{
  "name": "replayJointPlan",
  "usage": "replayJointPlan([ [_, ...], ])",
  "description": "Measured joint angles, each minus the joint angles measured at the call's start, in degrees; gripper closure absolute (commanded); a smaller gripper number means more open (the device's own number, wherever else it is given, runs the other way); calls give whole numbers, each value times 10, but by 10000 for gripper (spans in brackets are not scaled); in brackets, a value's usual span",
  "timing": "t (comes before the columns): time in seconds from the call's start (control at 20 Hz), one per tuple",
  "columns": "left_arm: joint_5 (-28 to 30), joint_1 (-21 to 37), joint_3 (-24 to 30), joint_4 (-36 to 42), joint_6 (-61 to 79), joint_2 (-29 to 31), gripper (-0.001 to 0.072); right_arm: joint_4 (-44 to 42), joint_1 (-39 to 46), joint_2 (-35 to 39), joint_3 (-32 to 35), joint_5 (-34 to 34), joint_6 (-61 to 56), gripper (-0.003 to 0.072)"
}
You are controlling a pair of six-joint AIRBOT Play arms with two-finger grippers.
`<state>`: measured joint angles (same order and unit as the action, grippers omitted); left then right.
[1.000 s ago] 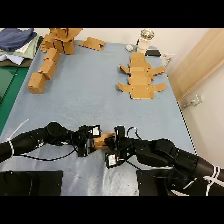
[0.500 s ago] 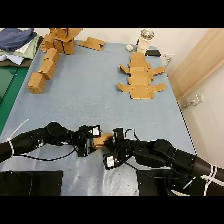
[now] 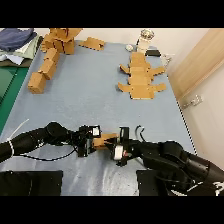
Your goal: Fold the box.
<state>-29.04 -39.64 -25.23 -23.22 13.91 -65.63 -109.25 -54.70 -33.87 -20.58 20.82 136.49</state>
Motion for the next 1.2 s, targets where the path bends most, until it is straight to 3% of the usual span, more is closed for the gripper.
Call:
replayJointPlan([
  [0.25, 0, 0, 0, 0, 0, 0, 186, 0, 57, 32, 13, 63, -485, 687],
  [0.4, 0, 0, 0, 0, 0, 0, 186, -59, 90, 31, 47, 38, -642, 688],
  [0.7, 1, 0, 0, 0, 0, 0, 186, -151, 108, 31, 85, -55, -731, 688],
  [1.2, 1, 0, 0, 0, 0, 0, 186, -172, 86, 3, 98, -40, -749, 688],
])
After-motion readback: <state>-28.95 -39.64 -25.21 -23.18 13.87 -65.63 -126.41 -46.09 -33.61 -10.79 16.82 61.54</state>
